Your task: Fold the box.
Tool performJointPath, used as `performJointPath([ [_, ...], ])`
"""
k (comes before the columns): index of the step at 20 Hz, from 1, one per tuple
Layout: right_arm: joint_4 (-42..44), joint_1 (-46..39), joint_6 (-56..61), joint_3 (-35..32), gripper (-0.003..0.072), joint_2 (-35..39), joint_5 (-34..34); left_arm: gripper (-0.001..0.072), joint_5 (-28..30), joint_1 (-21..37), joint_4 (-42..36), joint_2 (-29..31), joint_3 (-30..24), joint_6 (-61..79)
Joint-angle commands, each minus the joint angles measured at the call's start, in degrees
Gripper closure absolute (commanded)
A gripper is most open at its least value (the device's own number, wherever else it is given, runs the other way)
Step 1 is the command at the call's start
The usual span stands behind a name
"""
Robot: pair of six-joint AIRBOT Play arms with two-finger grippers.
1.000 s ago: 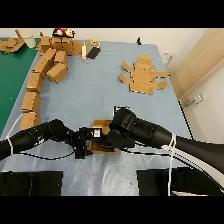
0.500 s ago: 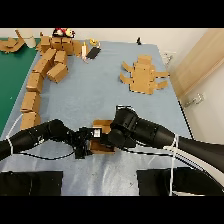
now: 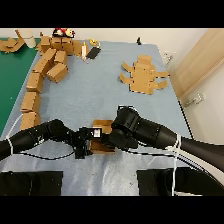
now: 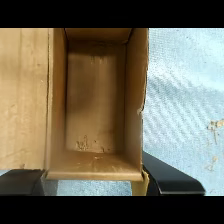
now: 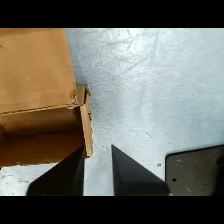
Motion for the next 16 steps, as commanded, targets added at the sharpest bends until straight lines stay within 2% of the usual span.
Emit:
performJointPath([
  [1,0.0,0.0,0.3,0.0,0.0535,0.2,-1.7,0.0259,0.0,0.0,0.0,0.0,0.0,0.0],
  [3,-0.3,0.0,0.2,0.0,0.0679,0.2,-3.4,0.0259,0.0,0.0,0.0,0.0,0.0,0.0],
  [6,-1.1,-4.2,-6.8,-0.3,0.0680,0.2,-3.0,0.0258,0.0,0.0,0.0,0.0,0.0,0.0],
  [9,2.1,-16.7,-18.4,-0.6,0.0681,0.2,7.4,0.0259,0.0,0.0,0.0,0.0,0.0,0.0],
  [11,12.5,-28.3,-29.7,-2.0,0.0681,0.1,18.1,0.0259,0.0,0.0,0.0,0.0,0.0,0.0],
  [13,31.1,-39.6,-47.3,-5.0,0.0681,-1.2,26.1,0.0259,0.0,0.0,0.0,0.0,0.0,0.0],
  [14,39.5,-43.6,-56.4,-5.9,0.0682,-2.6,26.8,0.0259,0.0,0.0,0.0,0.0,0.0,0.0],
  [16,50.7,-47.9,-70.8,-6.3,0.0682,-6.7,24.8,0.0259,0.0,0.0,0.0,0.0,0.0,0.0],
])
